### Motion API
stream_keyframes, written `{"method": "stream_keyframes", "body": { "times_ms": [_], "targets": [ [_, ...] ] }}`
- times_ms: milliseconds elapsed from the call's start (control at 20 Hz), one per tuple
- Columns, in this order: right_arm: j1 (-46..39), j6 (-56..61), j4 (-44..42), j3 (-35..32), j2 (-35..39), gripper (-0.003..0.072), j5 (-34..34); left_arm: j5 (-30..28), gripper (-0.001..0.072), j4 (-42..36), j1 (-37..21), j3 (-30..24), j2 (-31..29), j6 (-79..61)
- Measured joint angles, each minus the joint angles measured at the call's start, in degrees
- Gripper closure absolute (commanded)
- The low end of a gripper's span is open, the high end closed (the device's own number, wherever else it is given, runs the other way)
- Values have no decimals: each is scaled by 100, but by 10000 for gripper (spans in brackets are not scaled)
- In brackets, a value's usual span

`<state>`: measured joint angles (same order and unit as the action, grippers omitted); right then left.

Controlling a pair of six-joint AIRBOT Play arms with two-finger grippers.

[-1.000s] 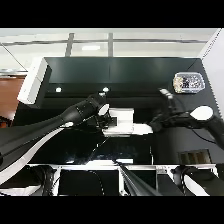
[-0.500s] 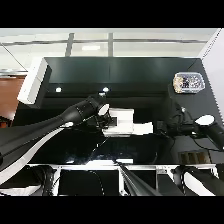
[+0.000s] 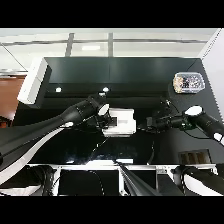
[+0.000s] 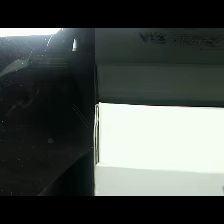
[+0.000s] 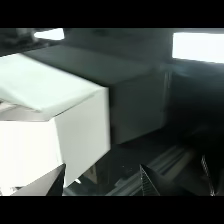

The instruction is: Fold the box and place the chain.

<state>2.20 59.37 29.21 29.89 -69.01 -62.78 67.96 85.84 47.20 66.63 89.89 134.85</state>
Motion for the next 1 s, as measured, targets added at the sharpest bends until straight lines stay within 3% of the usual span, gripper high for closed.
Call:
{"method": "stream_keyframes", "body": {
  "times_ms": [300,550,700,1000],
  "targets": [
    [297,-39,-293,179,-22,169,-282,0,682,0,0,0,0,0],
    [874,291,-267,422,-22,173,22,0,682,0,0,0,0,0],
    [1287,960,236,675,-22,219,341,-2,682,0,0,0,0,0],
    [2181,2677,1838,1222,-105,219,723,-9,682,0,0,0,0,2]
  ]
}}
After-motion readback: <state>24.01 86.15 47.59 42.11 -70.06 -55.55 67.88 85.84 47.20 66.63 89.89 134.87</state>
